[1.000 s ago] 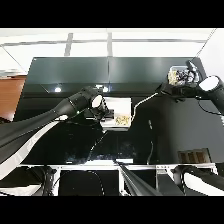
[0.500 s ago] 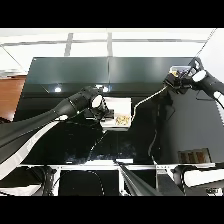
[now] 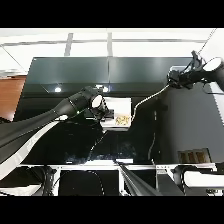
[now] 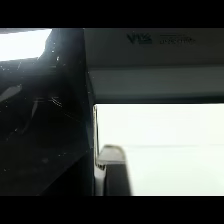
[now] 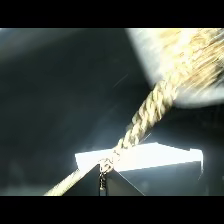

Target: Fold the box and place the chain.

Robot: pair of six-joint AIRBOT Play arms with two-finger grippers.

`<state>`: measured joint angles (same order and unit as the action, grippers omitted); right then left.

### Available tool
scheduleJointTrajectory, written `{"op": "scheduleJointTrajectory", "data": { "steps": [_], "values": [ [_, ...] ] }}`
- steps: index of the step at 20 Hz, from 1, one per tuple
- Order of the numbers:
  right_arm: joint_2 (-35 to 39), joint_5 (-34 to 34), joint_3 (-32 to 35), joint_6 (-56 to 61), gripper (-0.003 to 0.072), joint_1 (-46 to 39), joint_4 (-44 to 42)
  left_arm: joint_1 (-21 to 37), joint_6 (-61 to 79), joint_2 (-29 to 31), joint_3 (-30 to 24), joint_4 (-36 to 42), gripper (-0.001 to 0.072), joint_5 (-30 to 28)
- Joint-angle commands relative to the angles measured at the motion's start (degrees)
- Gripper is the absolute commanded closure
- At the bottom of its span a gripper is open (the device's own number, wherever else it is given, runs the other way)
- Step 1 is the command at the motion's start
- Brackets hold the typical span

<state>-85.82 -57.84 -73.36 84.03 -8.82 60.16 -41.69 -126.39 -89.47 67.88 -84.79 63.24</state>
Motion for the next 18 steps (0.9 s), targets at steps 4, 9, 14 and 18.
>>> {"op": "scheduleJointTrajectory", "data": {
  "steps": [4, 9, 14, 18],
  "values": [
    [26.8, -12.6, -0.3, -7.9, 0.0669, 1.2, -5.8, 0.0, 0.0, 0.0, 0.0, 0.0, 0.0681, 0.3],
    [35.6, -17.0, -0.3, -12.8, 0.0669, 1.2, -26.3, 0.0, 0.0, 0.0, 0.0, 0.0, 0.0681, 0.2],
    [36.0, -16.5, -0.3, -19.0, 0.0669, 1.9, -50.4, 0.0, 0.0, 0.0, 0.0, 0.0, 0.0682, 0.2],
    [36.0, -13.1, -0.3, -21.4, 0.0669, 6.1, -60.1, 0.0, 0.0, 0.0, 0.0, 0.0, 0.0681, 0.2]
  ]
}}
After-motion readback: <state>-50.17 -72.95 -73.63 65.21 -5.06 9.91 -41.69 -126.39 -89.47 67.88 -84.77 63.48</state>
